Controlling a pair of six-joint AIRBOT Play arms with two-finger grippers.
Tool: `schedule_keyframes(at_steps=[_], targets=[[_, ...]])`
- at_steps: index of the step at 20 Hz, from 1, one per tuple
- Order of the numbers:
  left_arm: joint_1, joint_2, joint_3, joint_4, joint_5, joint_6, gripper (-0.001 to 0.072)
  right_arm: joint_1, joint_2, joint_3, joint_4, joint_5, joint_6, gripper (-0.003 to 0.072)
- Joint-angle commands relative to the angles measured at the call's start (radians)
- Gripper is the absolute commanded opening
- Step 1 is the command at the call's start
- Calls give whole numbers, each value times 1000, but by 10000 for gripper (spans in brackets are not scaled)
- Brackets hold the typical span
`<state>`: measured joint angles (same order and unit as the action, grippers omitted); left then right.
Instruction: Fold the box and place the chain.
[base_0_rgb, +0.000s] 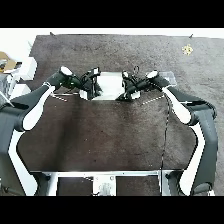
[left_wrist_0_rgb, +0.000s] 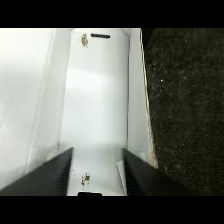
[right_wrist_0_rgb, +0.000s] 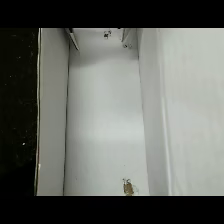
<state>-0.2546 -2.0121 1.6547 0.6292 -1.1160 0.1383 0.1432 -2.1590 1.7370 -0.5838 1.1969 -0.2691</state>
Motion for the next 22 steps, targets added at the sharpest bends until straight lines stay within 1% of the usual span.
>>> schedule_keyframes(at_steps=[1,4,5,6,13,14,15,16,17,18,22], targets=[[0,-2,0,-8,-3,-8,430,1,0,0,1,0,1,384],[0,-2,0,-1,-11,-6,433,1,0,0,0,0,1,385],[0,-2,0,-1,-10,-6,600,1,0,0,1,0,1,384],[0,-2,0,-1,-1,-19,710,1,0,0,0,0,1,385],[3,-1,1,-2,-3,-45,710,1,0,0,0,0,1,385],[3,2,1,0,-2,-69,629,1,0,0,0,0,1,385],[8,8,1,13,-4,-90,450,1,0,0,0,0,1,384],[18,15,5,18,-21,-106,299,1,0,0,1,0,1,385],[31,26,6,18,-38,-127,117,1,0,0,1,0,1,385],[48,40,12,20,-71,-147,13,1,0,0,0,0,1,385],[131,141,32,33,-106,-341,10,1,0,0,0,0,1,384]])
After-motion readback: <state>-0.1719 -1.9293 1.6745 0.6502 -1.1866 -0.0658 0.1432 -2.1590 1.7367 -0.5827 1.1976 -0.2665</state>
